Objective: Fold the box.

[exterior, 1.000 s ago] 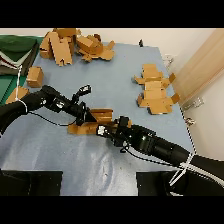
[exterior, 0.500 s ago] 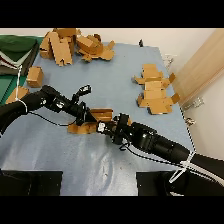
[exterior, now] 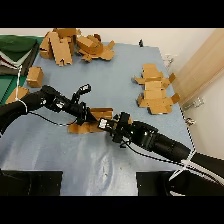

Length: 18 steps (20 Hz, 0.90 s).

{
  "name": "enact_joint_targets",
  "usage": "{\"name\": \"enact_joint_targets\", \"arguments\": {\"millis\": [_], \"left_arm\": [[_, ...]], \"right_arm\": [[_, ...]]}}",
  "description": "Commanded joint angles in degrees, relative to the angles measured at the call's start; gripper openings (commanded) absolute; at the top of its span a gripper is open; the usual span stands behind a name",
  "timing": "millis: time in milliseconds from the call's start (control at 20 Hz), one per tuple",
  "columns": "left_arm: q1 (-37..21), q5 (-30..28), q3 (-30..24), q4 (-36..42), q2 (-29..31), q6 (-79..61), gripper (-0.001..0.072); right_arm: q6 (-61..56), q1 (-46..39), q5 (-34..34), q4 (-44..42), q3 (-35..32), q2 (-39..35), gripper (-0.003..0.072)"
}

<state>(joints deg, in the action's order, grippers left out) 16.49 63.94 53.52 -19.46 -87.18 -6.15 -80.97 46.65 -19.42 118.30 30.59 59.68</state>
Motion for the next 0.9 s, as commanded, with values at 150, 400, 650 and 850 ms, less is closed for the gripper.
{"name": "enact_joint_targets", "arguments": {"millis": [150, 400, 650, 850], "left_arm": [[-0.1, -0.5, 0.0, 0.1, 0.0, 0.9, 0.0014], [-0.1, 0.1, 0.0, 0.1, 0.0, 1.7, 0.0014], [-0.1, 0.1, 0.0, 0.1, 0.0, 1.9, 0.0014], [-0.1, 0.2, 0.0, -0.1, 0.0, 2.6, 0.0014]], "right_arm": [[0.7, -2.0, 3.3, -1.6, 0.0, 0.0, 0.0558], [6.3, -2.0, 3.0, -7.8, 0.0, 0.0, 0.0558], [18.5, -3.7, 2.1, -18.8, 0.1, 0.0, 0.0558], [35.8, -7.4, 2.0, -34.9, 0.1, 0.0, 0.0558]]}}
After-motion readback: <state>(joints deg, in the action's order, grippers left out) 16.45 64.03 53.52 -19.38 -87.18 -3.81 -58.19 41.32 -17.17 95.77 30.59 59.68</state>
